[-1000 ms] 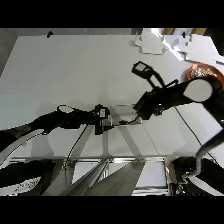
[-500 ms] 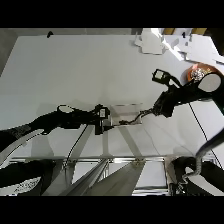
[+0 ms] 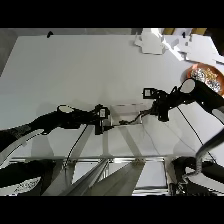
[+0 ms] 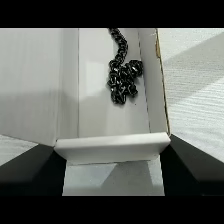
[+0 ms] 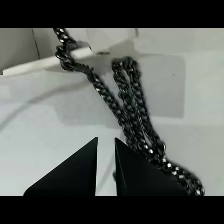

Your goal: Fold the box and place the chain.

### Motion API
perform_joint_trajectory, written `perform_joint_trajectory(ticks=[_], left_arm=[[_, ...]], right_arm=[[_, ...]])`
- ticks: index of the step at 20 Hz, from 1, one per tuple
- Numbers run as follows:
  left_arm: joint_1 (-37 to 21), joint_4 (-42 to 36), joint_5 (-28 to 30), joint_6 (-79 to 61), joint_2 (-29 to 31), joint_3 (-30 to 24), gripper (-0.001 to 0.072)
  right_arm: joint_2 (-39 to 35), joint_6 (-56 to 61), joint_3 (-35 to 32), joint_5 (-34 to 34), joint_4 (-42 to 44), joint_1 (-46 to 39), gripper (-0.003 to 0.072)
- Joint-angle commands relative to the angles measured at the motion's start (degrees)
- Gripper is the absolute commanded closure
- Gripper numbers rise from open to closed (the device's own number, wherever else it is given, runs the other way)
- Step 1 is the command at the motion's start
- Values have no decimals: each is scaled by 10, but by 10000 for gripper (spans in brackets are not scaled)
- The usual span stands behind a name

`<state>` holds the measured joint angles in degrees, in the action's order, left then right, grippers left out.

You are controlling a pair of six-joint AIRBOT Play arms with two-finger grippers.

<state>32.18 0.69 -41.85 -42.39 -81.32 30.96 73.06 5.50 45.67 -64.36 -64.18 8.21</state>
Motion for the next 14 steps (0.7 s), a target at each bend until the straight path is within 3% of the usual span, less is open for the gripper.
perform_joint_trajectory(ticks=[1,8,14], left_arm=[[0,0,0,0,0,0,680],[0,0,0,0,0,0,680],[0,0,0,0,0,0,680]], right_arm=[[11,-61,-1,-11,43,8,520],[11,-107,-3,-31,125,8,517],[11,-119,-22,-25,137,8,517]])
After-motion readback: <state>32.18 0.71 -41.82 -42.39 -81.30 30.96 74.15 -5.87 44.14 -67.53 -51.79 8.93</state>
